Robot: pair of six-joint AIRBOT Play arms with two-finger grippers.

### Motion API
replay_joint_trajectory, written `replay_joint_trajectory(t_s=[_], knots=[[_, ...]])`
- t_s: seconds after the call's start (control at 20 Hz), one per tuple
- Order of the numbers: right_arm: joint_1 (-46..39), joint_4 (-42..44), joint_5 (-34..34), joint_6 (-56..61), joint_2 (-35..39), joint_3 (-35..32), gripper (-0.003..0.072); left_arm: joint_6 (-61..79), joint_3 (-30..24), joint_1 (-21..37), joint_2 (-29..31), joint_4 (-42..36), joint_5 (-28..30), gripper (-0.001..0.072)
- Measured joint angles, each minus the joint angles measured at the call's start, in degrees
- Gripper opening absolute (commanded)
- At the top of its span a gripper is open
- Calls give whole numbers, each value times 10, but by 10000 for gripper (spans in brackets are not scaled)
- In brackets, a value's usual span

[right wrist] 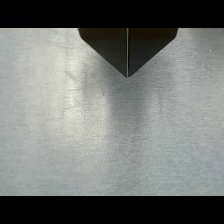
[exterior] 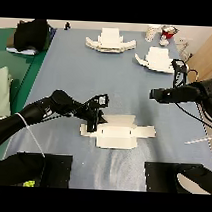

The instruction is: Fold the box.

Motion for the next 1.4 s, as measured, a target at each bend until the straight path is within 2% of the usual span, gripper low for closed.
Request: replay_joint_trajectory(t_s=[0.55,0.8,1.0,1.2,1.25,1.3,1.35,1.4], knots=[[0,16,-17,0,0,0,3,-23,1,2,-25,6,-45,13],[12,33,-123,-11,17,0,1,-30,1,2,-26,9,-47,13],[95,47,-226,-18,63,-5,1,-32,1,2,-26,10,-47,14],[268,59,-251,8,113,-50,12,-32,1,2,-26,10,-47,13],[324,58,-239,17,123,-68,222,-32,1,2,-26,10,-47,13],[379,52,-221,24,130,-87,613,-32,1,2,-26,10,-48,13],[426,45,-205,28,134,-105,712,-32,1,2,-26,10,-48,13],[468,35,-191,31,134,-120,712,-32,1,2,-26,10,-48,13]])
